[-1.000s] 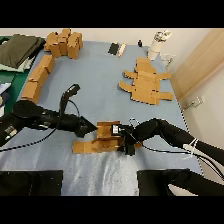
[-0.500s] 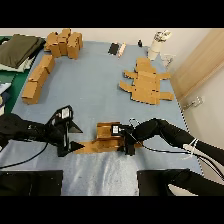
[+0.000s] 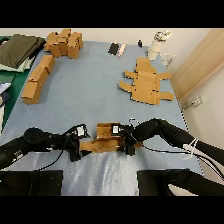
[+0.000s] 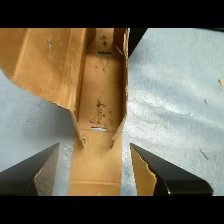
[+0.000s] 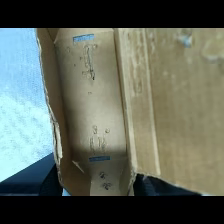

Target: Fold the box.

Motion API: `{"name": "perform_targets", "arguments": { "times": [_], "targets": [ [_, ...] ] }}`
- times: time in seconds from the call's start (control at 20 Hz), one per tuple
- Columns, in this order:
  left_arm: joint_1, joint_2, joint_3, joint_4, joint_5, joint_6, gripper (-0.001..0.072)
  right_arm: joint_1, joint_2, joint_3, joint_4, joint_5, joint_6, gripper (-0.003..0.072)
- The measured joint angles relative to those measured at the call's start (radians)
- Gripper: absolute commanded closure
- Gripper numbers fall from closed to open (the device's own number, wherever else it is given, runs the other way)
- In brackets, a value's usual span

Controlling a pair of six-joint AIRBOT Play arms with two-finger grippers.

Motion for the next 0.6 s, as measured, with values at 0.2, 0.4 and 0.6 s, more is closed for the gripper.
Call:
{"name": "perform_targets", "arguments": {
  "times": [0.2,0.4,0.6],
  "targets": [
    [-0.058,-0.079,0.018,-0.033,0.03,0.015,0.031,0.0,0.0,0.0,0.0,0.0,0.0,0.0183],
    [-0.086,-0.125,0.037,-0.061,0.05,0.023,0.0538,0.0,0.0,0.0,-0.001,0.0,0.0,0.0184],
    [-0.093,-0.138,0.043,-0.075,0.071,0.031,0.06,0.0,0.0,0.0,-0.001,0.0,0.0,0.0184]
  ]
}}
